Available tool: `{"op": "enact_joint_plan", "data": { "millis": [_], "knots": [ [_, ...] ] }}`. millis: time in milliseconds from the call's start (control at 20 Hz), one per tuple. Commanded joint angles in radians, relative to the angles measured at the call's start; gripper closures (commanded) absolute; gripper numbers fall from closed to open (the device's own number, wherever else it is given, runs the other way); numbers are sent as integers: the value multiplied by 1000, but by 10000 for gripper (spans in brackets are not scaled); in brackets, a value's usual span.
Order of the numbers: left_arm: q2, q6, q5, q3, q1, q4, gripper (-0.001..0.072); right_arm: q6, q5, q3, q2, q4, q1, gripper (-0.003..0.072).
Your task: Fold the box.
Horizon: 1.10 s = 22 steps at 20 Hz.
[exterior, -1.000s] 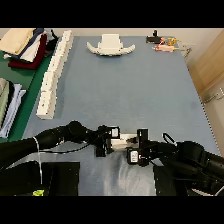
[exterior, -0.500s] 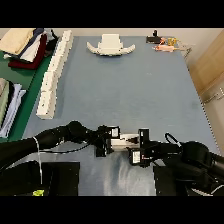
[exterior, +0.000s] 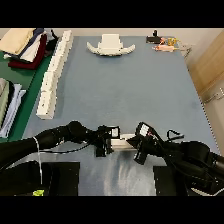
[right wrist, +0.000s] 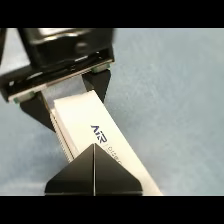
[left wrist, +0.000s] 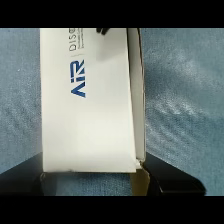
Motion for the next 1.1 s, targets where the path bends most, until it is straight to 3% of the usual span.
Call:
{"op": "enact_joint_plan", "data": {
  "millis": [0, 1050],
  "knots": [
    [0, 0, 0, 0, 0, 0, 113, 224, 119, -40, -23, 95, -8, 686],
    [0, 0, 0, 0, -1, 0, 113, 233, 162, -127, -96, 149, 34, 685]
  ]
}}
